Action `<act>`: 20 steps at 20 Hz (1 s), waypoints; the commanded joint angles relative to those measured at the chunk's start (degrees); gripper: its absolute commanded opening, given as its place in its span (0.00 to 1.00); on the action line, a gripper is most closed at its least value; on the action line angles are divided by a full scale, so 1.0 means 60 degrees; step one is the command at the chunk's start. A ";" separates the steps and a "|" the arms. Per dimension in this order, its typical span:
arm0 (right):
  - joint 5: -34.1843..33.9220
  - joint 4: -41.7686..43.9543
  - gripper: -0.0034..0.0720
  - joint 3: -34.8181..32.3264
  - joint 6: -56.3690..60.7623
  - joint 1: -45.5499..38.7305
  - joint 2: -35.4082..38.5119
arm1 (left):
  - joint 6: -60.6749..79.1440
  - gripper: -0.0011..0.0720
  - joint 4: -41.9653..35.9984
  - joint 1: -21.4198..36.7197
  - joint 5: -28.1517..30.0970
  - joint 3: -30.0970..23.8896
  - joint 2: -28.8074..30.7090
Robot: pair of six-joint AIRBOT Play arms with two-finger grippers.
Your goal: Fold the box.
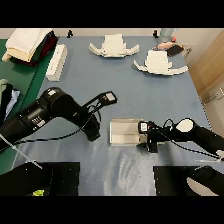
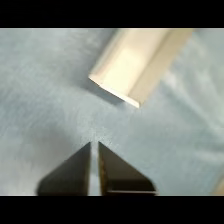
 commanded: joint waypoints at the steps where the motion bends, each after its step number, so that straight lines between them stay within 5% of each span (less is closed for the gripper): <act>1: 0.0000 0.0000 0.72 0.0004 0.0004 0.0004 0.0004 | 0.5934 0.97 -0.2885 0.1453 0.1971 -0.2084 0.0350; 5: 0.0000 0.0000 0.72 0.0004 0.0004 0.0004 0.0000 | 0.9009 0.97 -0.4692 0.1730 0.4025 -0.3428 -0.0022; 9: 0.0000 0.0000 0.72 0.0004 0.0004 0.0004 0.0000 | 1.0961 0.97 -0.6335 0.1672 0.4120 -0.3577 -0.0994; 20: 0.0000 0.0000 0.72 0.0004 0.0004 0.0004 0.0000 | 1.1508 0.97 -0.7380 0.0579 0.4758 -0.3428 -0.2033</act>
